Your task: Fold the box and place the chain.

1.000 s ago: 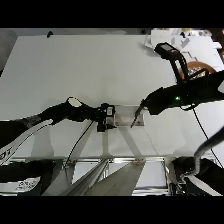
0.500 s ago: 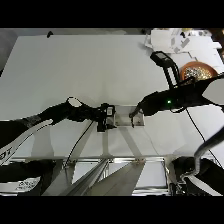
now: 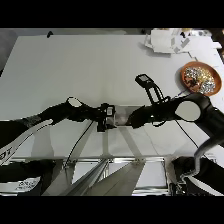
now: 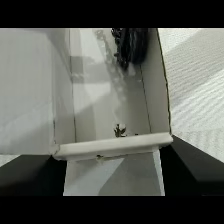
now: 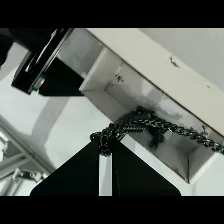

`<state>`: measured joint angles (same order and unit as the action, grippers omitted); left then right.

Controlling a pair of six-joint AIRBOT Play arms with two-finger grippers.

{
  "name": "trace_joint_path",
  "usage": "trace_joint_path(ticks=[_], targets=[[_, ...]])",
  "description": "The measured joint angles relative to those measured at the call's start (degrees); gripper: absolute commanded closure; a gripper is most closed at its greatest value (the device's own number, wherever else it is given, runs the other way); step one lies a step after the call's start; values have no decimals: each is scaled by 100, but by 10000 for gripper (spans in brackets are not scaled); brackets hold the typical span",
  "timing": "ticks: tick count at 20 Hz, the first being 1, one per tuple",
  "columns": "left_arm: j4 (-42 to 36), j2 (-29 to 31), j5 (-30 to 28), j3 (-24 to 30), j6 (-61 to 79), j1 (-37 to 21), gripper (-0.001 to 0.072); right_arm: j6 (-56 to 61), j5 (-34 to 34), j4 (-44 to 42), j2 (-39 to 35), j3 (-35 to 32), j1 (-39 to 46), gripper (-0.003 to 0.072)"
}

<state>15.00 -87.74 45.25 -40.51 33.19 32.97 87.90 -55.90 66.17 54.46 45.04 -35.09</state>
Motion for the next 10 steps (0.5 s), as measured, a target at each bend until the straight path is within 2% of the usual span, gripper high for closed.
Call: trace_joint_path(ticks=[2, 5, 6, 8, 9, 10], targets=[[0, 0, 0, 0, 0, 0, 601, 39, 177, 24, 175, -74, -48, 616], [0, 0, 0, 0, -2, 0, 601, 63, 323, 17, 468, -125, -81, 614], [0, 0, 0, 0, 0, 0, 601, 68, 352, -20, 535, -133, -85, 568], [0, 0, -2, 0, 0, 0, 601, 72, 387, -76, 619, -142, -94, 397], [0, 0, -2, 0, 0, 0, 601, 72, 378, -98, 636, -144, -96, 364], [0, 0, 0, 0, 0, 0, 601, 74, 376, -116, 638, -144, -96, 364]])
